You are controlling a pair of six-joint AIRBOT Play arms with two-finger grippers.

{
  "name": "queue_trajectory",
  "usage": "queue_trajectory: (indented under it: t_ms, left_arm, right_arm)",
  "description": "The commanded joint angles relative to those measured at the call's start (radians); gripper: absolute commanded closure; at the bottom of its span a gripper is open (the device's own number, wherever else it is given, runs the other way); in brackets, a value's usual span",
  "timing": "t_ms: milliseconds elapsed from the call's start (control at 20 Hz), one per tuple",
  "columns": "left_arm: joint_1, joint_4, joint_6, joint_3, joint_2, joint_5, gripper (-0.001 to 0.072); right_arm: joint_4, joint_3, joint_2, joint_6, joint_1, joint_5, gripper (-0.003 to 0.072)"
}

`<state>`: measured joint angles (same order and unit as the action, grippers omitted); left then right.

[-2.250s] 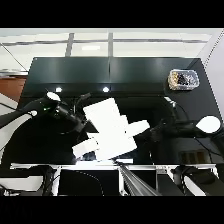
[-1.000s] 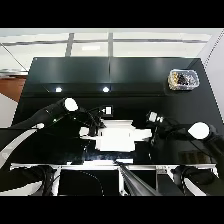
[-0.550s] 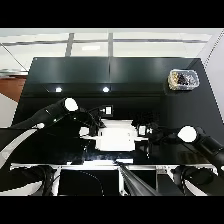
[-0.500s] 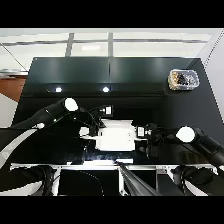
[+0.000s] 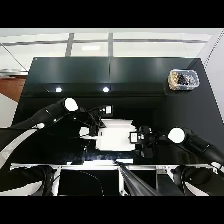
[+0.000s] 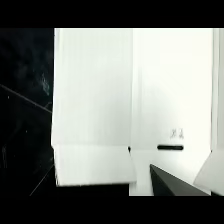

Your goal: Fold the box and place the chain.

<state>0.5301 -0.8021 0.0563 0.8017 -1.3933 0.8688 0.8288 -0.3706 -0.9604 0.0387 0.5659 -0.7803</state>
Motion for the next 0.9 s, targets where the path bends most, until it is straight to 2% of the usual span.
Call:
queue_trajectory:
  t_ms: [0,150,250,500,700,850]
  left_arm:
    - [-0.001,0.003,0.000,0.001,-0.001,0.004,0.0677]
    - [0.000,0.004,0.000,0.001,-0.001,0.006,0.0677]
    - [0.000,0.004,0.003,0.001,-0.001,0.007,0.0677]
    - [0.001,0.008,0.003,0.001,-0.001,0.007,0.0677]
    - [0.001,0.008,0.003,0.002,0.000,0.010,0.0677]
    - [0.001,0.030,0.003,0.002,0.000,0.022,0.0677]
  right_arm:
    - [-0.047,-0.001,-0.026,-0.032,0.050,0.092,-0.0016]
    - [-0.053,-0.001,-0.028,-0.011,0.054,0.101,-0.0015]
    - [-0.045,-0.010,-0.022,0.081,0.054,0.094,-0.0015]
    - [0.108,-0.042,0.066,0.307,0.051,0.089,-0.0015]
    - [0.113,-0.065,0.102,0.384,0.051,0.090,-0.0014]
    - [0.119,-0.072,0.103,0.415,0.051,0.151,-0.0015]
